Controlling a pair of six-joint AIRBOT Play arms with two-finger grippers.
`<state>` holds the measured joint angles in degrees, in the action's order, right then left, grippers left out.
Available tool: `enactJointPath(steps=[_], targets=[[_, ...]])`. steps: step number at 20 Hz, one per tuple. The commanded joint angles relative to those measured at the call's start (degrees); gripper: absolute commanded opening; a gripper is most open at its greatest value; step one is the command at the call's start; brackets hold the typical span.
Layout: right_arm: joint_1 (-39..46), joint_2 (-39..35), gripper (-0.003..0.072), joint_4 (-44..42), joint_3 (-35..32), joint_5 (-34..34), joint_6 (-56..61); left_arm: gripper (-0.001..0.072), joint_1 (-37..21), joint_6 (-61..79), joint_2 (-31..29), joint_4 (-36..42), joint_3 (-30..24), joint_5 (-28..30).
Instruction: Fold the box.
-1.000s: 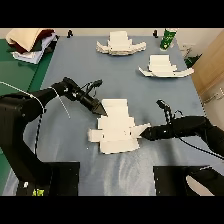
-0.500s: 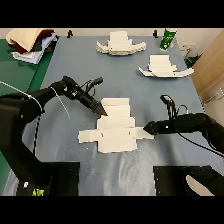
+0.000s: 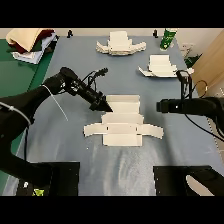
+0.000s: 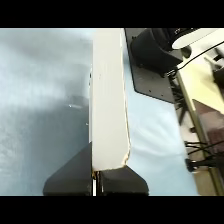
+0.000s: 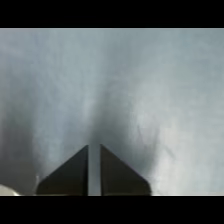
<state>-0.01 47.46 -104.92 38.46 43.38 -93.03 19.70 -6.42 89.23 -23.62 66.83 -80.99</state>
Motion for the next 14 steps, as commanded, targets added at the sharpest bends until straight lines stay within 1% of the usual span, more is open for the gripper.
enactJointPath(steps=[1, 2, 3, 7, 8, 9, 11, 14], targets=[[0.0, 0.0, 0.0072, 1.4, 4.0, 1.5, 3.6, 0.0006, 2.5, 7.2, -7.7, 0.3, -6.8, 10.4], [0.0, 0.2, 0.0059, 1.4, 3.9, 2.4, 3.6, 0.0007, 3.2, 9.1, -10.3, 0.6, -9.9, 13.7], [0.0, 0.2, 0.0016, 1.4, 3.6, 2.6, 3.7, 0.0006, 4.2, 11.8, -13.1, 1.0, -13.4, 17.4], [0.0, 0.4, 0.0015, 0.5, 1.6, 2.5, 3.7, 0.0008, 9.1, 19.8, -22.8, 6.3, -26.0, 34.5], [0.0, 0.4, 0.0011, 0.5, 1.1, 2.3, 3.7, 0.0012, 10.1, 20.6, -23.9, 6.9, -28.0, 37.0], [0.0, 0.4, 0.0003, 0.5, 0.6, 2.2, 3.7, 0.0013, 10.7, 20.6, -24.0, 6.6, -29.4, 38.0], [0.0, 0.4, 0.0003, -0.2, -0.3, 2.1, 3.6, 0.0014, 11.0, 20.5, -23.3, 6.4, -30.8, 38.0], [0.0, 0.4, 0.0003, -1.4, -1.1, 1.8, 3.6, 0.0013, 11.0, 19.1, -21.9, 6.4, -31.0, 37.3]])
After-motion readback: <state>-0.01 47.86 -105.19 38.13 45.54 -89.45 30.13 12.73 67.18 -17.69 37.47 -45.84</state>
